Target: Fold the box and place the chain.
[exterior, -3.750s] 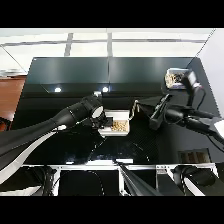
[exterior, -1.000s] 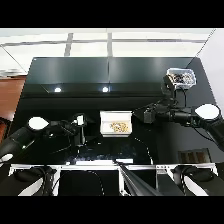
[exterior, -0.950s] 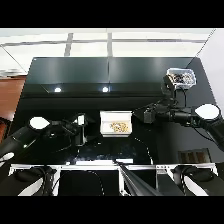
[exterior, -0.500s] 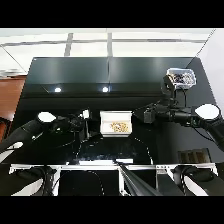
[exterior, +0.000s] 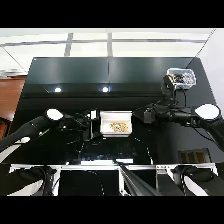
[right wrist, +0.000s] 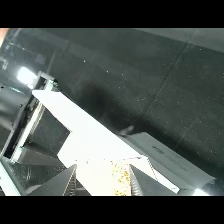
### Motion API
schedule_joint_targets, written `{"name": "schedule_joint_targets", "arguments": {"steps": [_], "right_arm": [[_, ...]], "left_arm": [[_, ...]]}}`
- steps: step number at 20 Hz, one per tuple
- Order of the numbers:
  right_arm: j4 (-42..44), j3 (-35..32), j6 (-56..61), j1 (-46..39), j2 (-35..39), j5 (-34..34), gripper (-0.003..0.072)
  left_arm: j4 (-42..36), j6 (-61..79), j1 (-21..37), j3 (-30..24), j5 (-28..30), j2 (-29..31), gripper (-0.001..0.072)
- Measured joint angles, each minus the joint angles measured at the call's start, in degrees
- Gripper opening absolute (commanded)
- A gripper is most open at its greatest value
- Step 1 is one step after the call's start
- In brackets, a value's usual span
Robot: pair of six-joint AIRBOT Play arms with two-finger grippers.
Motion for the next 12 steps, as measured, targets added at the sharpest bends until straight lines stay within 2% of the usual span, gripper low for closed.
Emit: {"name": "schedule_joint_targets", "arguments": {"steps": [5,6,7,8,9,10,12], "right_arm": [[-0.3,0.0,0.0,0.1,0.0,0.0,0.0383],[-0.3,0.0,0.0,0.1,0.0,0.0,0.0383],[-0.3,0.0,0.0,0.1,0.0,0.0,0.0384],[-0.3,0.0,0.0,0.1,0.0,0.0,0.0387],[-0.3,0.0,0.0,0.1,0.0,0.0,0.0473],[-0.3,0.0,0.0,0.1,0.0,-0.2,0.0711],[1.1,0.0,0.5,0.1,0.0,-2.1,0.071]], "left_arm": [[0.5,-0.8,-1.0,1.5,0.0,-1.4,0.0695],[0.8,-1.2,-1.1,1.8,0.0,-1.6,0.059],[0.9,-1.6,-1.1,2.0,-0.1,-1.9,0.0433],[1.1,-1.8,-1.2,2.3,-0.2,-2.1,0.0366],[1.2,-2.1,-1.2,2.4,-0.3,-2.2,0.0357],[1.3,-2.3,-1.2,2.5,-0.3,-2.3,0.0357],[1.4,-2.6,-1.2,2.7,-0.4,-2.5,0.0356]]}}
